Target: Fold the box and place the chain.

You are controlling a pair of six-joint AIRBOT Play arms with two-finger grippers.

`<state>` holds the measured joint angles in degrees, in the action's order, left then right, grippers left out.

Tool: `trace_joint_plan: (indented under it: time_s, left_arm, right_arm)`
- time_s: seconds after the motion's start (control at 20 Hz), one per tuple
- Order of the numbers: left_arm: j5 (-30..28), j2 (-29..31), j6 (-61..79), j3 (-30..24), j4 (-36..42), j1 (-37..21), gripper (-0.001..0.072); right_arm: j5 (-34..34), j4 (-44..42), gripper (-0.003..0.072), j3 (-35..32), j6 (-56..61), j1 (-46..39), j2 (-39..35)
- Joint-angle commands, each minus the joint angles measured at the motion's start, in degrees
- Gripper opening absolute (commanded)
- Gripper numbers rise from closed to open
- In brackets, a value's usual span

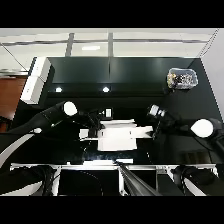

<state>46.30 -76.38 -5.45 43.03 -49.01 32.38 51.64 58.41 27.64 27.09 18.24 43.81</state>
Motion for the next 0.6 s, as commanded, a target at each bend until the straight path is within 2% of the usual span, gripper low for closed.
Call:
trace_joint_plan:
  time_s: [0.0, 0.2, 0.55]
  left_arm:
    - [-2.6, 0.1, -0.3, -1.3, -2.9, 0.9, 0.0023]
    - [-2.6, -0.1, -0.6, -1.3, -2.6, 0.9, 0.0023]
    - [-2.6, -0.3, -1.0, -1.3, -2.6, 0.9, 0.0024]
  right_arm:
    - [-2.2, 0.1, 0.0625, -3.7, -6.8, 5.7, 0.5]
    - [-3.8, -0.1, 0.0625, -5.9, -6.8, 8.8, 1.1]
    - [-4.3, -6.0, 0.0624, -6.0, -10.3, 10.1, 4.9]
